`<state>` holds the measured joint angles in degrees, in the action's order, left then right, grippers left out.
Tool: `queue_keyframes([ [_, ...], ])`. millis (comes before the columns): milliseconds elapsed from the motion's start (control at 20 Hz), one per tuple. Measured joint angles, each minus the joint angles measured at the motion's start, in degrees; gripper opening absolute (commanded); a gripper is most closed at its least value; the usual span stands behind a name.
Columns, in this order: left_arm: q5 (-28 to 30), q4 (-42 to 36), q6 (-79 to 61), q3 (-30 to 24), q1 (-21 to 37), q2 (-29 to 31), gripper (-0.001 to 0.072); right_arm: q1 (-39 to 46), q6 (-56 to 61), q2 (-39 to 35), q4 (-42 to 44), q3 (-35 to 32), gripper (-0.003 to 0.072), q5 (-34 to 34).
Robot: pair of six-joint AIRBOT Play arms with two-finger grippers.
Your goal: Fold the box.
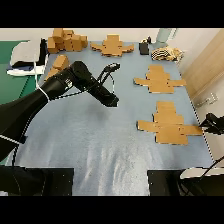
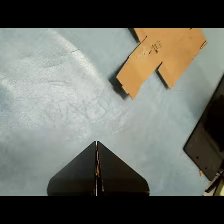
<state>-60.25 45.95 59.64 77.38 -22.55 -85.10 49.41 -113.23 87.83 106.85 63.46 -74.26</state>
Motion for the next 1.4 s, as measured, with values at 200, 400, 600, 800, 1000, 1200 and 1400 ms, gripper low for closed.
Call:
queue_keyframes([
  [200, -0.6, -4.4, 0.0, 0.0, 0.0, 0.0, 0.0014, 0.2, -3.4, 1.2, 2.7, 0.7, 0.0357, -1.9],
  [400, -1.6, -7.3, 0.0, 0.0, 0.0, 0.0, 0.0014, -0.2, -6.5, 1.5, 9.6, 1.0, 0.0337, -8.7],
  [600, -3.2, -8.9, 0.0, 0.0, 0.0, 0.0, 0.0015, 0.0, -8.1, 0.0, 12.9, 1.5, 0.0337, -10.2],
  [800, -4.2, -9.8, 0.0, 0.0, 0.0, 0.0, 0.0311, -0.1, -8.4, -2.0, 13.8, 1.7, 0.0337, -12.5],
  [1000, -5.3, -10.1, 0.7, 0.0, 0.2, 0.0, 0.0523, -1.6, -8.1, -2.5, 13.2, -1.3, 0.0153, -13.6],
  [1200, -6.3, -10.2, 1.5, 0.1, 0.9, 0.0, 0.0523, -6.0, -7.2, -2.9, 13.4, -5.1, 0.0004, -13.3],
  [1400, -7.5, -9.8, 1.7, 0.3, 6.7, 0.1, 0.0523, -18.6, -5.7, -4.3, 21.4, -8.4, 0.0004, -11.3],
])
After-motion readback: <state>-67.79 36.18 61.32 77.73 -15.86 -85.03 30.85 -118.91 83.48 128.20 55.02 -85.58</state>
